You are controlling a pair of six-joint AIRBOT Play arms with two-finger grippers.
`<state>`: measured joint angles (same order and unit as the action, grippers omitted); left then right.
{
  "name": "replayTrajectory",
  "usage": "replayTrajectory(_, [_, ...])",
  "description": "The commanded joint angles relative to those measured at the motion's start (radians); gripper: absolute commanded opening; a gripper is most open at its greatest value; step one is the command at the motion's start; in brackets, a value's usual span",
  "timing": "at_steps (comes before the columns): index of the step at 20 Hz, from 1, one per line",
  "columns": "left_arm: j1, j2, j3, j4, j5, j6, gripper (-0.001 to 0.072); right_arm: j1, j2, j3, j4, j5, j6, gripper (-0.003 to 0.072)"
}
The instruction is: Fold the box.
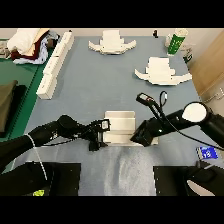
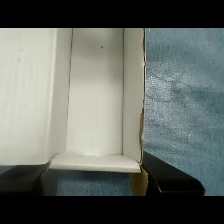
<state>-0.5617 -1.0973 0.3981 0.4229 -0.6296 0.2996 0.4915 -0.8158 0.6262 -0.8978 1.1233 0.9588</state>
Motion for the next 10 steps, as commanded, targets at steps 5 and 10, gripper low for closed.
replayTrajectory(5, [0.0,0.0,0.0,0.0,0.001,0.0,0.0413,0.015,0.093,-0.165,-0.325,-0.149,-0.37,0.0643])
replayTrajectory(10, [0.0,0.0,0.0,0.0,0.001,-0.001,0.0413,0.015,-0.024,-0.195,-0.194,-0.321,-0.597,0.0643])
